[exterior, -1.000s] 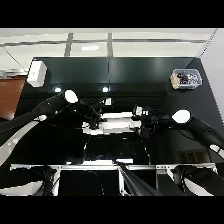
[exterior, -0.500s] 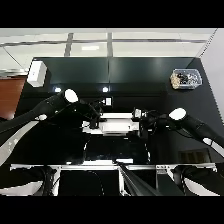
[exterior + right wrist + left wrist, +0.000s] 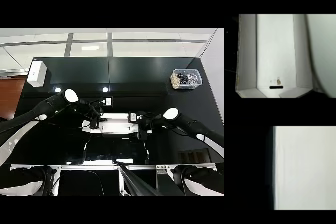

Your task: Fold the box and place the chain.

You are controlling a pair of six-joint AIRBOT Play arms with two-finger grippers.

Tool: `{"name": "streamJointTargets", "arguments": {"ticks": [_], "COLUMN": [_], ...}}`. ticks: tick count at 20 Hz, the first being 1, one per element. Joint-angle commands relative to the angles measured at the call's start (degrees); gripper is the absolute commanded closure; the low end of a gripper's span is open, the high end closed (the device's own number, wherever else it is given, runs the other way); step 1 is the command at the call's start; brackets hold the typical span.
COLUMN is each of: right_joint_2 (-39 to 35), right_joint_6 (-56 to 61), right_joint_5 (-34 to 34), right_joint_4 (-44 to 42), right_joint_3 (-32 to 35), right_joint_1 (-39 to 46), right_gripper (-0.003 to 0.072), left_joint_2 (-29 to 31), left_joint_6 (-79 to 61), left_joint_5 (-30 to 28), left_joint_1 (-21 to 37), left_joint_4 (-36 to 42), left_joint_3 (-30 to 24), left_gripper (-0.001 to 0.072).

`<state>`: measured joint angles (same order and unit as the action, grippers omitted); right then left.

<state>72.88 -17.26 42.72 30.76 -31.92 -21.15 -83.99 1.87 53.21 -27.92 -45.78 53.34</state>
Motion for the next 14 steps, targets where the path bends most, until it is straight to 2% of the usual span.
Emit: {"name": "streamJointTargets", "arguments": {"ticks": [1, 14], "right_joint_2": [0.79, 1.25], "right_joint_6": [2.99, 5.03], "right_joint_5": [-1.73, -3.13], "right_joint_4": [2.43, 2.95], "right_joint_3": [-0.66, -1.05], "right_joint_1": [-1.05, -1.38], "right_gripper": [-0.0014, -0.0014], "left_joint_2": [-0.02, -0.02], "left_joint_6": [0.04, 0.04], "left_joint_5": [-0.02, -0.02], "left_joint_1": [-0.02, -0.02], "left_joint_4": [0.04, 0.26], "left_joint_3": [0.04, 0.04], "left_gripper": [0.0683, 0.0683]}}
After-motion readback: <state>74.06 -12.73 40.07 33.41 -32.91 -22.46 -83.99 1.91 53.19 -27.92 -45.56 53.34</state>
